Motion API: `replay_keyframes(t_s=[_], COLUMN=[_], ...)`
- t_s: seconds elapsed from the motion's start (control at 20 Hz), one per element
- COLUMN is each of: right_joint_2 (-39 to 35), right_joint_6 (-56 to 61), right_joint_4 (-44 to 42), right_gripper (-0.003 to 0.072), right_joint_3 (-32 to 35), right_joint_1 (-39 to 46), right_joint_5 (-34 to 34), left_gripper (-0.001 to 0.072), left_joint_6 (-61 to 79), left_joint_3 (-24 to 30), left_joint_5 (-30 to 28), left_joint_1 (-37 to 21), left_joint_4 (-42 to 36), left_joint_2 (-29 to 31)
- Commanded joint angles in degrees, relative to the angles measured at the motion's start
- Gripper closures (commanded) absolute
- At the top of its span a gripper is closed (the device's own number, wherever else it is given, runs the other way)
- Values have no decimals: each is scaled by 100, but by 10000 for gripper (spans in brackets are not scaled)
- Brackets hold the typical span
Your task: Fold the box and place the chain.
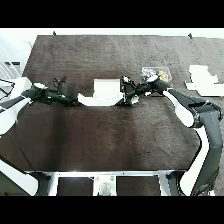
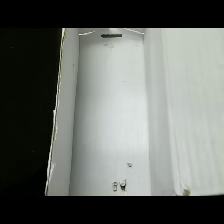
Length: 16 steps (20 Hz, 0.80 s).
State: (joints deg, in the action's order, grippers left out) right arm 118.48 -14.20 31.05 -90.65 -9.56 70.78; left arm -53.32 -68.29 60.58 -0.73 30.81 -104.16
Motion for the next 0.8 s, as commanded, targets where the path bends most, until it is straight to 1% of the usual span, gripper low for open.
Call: replay_keyframes(t_s=[0.0, 0.1, 0.15, 0.2, 0.25, 0.3, 0.45, 0.7, 0.75], right_joint_2=[2, 2, 2, 2, 2, 2, 2, 2, 2], right_joint_6=[2, 2, 2, 2, 2, 2, 2, 2, 2], right_joint_4=[0, -2, -2, -2, -2, -2, -2, -2, -2], right_gripper=[145, 145, 145, 145, 145, 145, 145, 145, 145], right_joint_3=[-4, -4, -4, -4, -4, -4, -4, -4, -4], right_joint_1=[0, 0, 0, 0, 0, 0, 0, 0, 0], right_joint_5=[0, 2, 2, 0, 0, 2, 0, 0, 2], left_gripper=[692, 690, 688, 628, 490, 454, 454, 452, 380], left_joint_6=[-70, -35, 120, 273, 280, 282, 284, 315, 350], left_joint_3=[-72, -72, -83, -129, -201, -267, -389, -476, -476], left_joint_5=[-168, -168, -122, -63, -20, 37, 245, 404, 435], left_joint_1=[332, 361, 361, 361, 361, 361, 361, 361, 361], left_joint_4=[-20, -260, -538, -739, -758, -780, -896, -907, -903], left_joint_2=[-63, -57, -57, -57, -55, -55, -55, -48, -48])
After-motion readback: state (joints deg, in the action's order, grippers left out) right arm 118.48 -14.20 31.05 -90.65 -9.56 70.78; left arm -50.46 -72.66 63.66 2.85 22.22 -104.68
